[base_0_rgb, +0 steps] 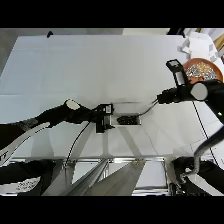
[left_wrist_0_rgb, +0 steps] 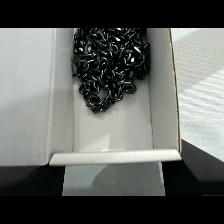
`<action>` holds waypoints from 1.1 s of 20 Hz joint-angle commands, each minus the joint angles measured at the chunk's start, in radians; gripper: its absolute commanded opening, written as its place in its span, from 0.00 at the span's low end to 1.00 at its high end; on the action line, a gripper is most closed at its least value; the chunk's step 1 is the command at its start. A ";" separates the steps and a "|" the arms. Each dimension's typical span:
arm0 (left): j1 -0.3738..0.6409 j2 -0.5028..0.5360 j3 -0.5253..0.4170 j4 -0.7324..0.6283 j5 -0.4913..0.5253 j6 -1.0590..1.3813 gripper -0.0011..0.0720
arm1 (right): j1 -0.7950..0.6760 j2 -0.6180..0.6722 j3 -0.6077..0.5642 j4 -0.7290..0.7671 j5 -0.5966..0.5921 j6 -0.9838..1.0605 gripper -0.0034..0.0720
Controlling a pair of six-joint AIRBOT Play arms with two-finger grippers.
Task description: Fold the box and place the chain.
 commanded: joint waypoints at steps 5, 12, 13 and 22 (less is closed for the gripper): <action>0.000 0.001 0.000 0.000 0.000 0.000 0.45 | 0.001 0.303 0.000 0.309 0.187 -0.166 0.07; 0.000 0.001 0.000 0.000 0.000 0.000 0.45 | 0.001 0.359 0.000 0.626 0.195 -0.255 0.07; 0.000 0.001 0.000 0.000 0.000 0.000 0.45 | 0.001 0.358 -0.001 0.666 0.192 -0.277 0.07; 0.000 0.001 0.000 0.000 0.000 0.000 0.45 | 0.116 0.200 -0.061 0.815 0.061 -0.454 0.07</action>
